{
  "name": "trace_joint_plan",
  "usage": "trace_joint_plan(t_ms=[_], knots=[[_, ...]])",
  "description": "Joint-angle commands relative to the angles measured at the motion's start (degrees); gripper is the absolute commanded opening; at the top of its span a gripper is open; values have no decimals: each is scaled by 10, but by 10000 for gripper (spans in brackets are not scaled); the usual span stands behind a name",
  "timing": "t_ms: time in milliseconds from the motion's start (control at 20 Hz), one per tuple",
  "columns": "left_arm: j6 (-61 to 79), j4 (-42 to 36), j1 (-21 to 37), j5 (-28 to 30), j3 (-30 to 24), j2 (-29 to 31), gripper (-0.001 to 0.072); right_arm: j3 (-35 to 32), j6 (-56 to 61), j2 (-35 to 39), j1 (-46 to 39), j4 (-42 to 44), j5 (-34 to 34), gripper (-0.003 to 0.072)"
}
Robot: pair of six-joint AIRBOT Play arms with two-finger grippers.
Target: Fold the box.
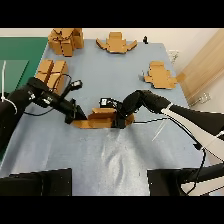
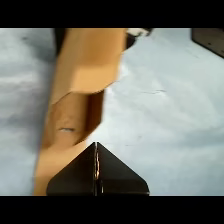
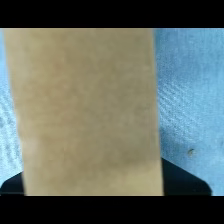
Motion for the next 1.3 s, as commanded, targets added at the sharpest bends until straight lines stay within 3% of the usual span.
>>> trace_joint_plan(t_ms=[0, 200, 300, 500, 750, 950, 1100, 1250], knots=[[-38, -69, -77, 51, -38, 47, 8, 0, 0, 0, 0, -1, 2, 521], [-60, -108, -168, 315, -36, 55, 8, 0, 0, 0, 0, -1, 3, 521], [-84, -109, -188, 411, -34, 48, 8, 0, 0, 0, 0, -2, 3, 521], [-165, -80, -189, 472, -33, 22, 9, 0, 0, -1, 0, -6, 3, 521], [-165, -52, -175, 507, -33, -13, 9, 0, 0, -1, 0, -16, 3, 521], [-145, -54, -130, 494, -30, -20, 10, 0, 0, -1, 0, -16, 4, 521], [-79, -55, -115, 400, -10, -50, 9, 0, 0, -1, 0, -16, 4, 521], [-16, -68, -106, 262, 36, -101, 10, 0, 0, -1, -1, -17, 5, 521]])
